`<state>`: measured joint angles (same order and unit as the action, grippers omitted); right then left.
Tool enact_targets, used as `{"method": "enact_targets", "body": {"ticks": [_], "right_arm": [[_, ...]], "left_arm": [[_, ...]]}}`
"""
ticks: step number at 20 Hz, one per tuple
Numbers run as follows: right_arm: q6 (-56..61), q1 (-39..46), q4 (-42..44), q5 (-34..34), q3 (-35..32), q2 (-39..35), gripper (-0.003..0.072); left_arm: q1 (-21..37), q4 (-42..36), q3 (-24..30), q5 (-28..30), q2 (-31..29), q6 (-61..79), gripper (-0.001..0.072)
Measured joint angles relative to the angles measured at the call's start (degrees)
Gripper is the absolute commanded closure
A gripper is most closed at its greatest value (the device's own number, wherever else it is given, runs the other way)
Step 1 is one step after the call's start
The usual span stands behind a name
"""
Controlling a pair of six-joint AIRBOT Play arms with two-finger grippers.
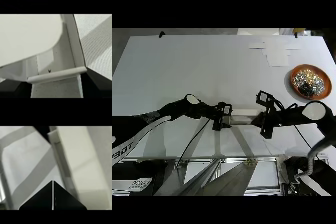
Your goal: Fold the box and place the chain.
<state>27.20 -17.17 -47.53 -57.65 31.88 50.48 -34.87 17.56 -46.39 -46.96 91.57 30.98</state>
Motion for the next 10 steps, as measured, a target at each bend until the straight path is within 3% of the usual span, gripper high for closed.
{"method": "enact_targets", "body": {"ticks": [5,10], "right_arm": [[-1.70,0.00,4.70,17.31,-0.35,6.73,0.0670],[-2.12,-0.02,5.46,24.48,-0.35,12.33,0.0670]], "left_arm": [[0.00,0.00,0.00,0.15,0.00,-0.13,0.0621],[0.02,-0.17,0.00,0.39,0.00,-0.17,0.0621]]}}
